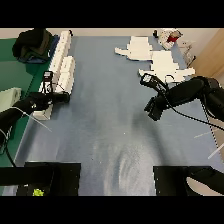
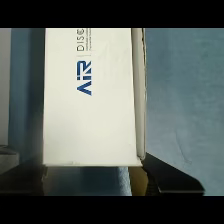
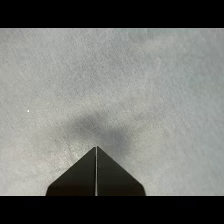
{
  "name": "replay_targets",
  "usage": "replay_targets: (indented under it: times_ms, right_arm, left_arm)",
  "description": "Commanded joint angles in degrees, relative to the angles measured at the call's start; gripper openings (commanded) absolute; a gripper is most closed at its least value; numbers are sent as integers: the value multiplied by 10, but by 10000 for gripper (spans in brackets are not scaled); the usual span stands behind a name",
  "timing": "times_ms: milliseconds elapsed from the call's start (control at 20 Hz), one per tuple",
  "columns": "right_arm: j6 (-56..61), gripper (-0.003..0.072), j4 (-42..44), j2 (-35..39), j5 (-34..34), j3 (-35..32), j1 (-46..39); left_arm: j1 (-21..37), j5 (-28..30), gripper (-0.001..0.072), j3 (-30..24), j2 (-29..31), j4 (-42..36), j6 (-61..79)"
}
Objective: Fold the box.
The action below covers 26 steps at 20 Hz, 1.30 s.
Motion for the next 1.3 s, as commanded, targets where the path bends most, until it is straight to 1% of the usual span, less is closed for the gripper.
replay_targets:
  times_ms: [0, 50, 150, 250, 300, 400, 550, 850, 1050, 1250]
  right_arm:
    - [0, 6, 0, 0, 0, 1, 0]
    - [0, 6, 0, 0, 0, 1, 0]
    - [0, 6, 0, 0, 0, 1, 0]
    - [0, 6, 0, 0, 0, 1, 0]
    - [0, 6, 0, 0, 0, 1, 0]
    - [0, 6, 0, 0, 0, 1, 0]
    - [0, 6, 0, 0, 0, 1, 0]
    - [0, 6, 0, 0, 0, 1, 0]
    - [0, 6, 0, 0, 0, 1, 0]
    - [0, 6, 0, 0, 0, 1, 0]
  left_arm:
    - [11, -40, 404, 68, -56, 29, -14]
    - [10, -46, 404, 85, -68, 60, -38]
    - [11, -59, 404, 119, -89, 151, -114]
    - [11, -88, 404, 156, -109, 252, -198]
    - [10, -104, 404, 174, -118, 282, -225]
    - [10, -134, 404, 202, -132, 290, -238]
    - [10, -142, 404, 212, -134, 290, -238]
    - [10, -134, 404, 216, -134, 291, -238]
    - [10, -108, 404, 216, -134, 291, -235]
    - [10, -107, 403, 216, -134, 287, -236]
